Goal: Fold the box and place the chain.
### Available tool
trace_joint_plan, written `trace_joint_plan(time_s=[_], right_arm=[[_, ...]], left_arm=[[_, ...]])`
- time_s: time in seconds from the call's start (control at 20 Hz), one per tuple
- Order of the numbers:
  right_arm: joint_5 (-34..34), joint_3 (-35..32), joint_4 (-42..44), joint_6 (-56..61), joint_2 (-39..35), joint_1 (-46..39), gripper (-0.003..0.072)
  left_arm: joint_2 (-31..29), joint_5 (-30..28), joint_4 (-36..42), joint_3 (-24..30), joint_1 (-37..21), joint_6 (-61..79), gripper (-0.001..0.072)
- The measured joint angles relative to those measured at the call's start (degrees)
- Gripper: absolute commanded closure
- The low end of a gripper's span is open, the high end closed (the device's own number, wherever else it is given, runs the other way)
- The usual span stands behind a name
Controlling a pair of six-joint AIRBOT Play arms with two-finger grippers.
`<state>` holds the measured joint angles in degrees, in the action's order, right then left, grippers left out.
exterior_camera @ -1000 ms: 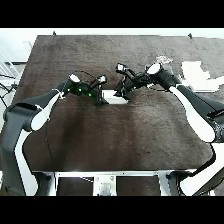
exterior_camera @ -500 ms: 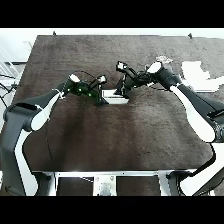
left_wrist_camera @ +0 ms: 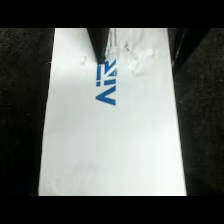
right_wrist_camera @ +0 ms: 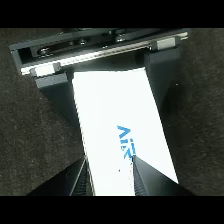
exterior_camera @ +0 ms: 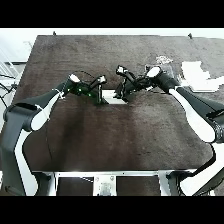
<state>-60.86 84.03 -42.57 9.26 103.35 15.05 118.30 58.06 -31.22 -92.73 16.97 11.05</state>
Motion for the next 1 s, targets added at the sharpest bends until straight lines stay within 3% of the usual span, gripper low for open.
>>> trace_joint_plan(time_s=[0.1, 0.15, 0.6, 0.85, 0.9, 1.0], right_arm=[[0.0, -0.6, 0.6, -0.5, 0.0, -0.1, 0.0336], [-0.2, -0.9, 1.2, -0.8, 0.0, -0.2, 0.0248], [-3.5, -1.2, 12.3, -7.3, 0.0, -3.0, 0.0248], [-3.5, -1.2, 15.5, -8.1, 0.3, -4.2, 0.0537], [-3.5, -1.3, 15.7, -8.1, 0.6, -4.3, 0.0574], [-3.7, -1.3, 16.0, -7.5, 1.5, -4.3, 0.0577]], left_arm=[[0.0, 0.1, -0.1, 0.0, 0.0, 0.0, 0.0309], [0.0, 0.1, -0.1, 0.0, 0.0, 0.0, 0.0308], [0.0, -0.3, 0.1, 0.0, 0.1, -0.2, 0.0308], [0.0, -0.2, 0.1, 0.0, 0.1, -0.2, 0.0308], [0.0, -0.2, 0.1, 0.0, 0.1, -0.2, 0.0309], [0.0, -0.2, 0.1, 0.0, 0.1, -0.1, 0.0309]])
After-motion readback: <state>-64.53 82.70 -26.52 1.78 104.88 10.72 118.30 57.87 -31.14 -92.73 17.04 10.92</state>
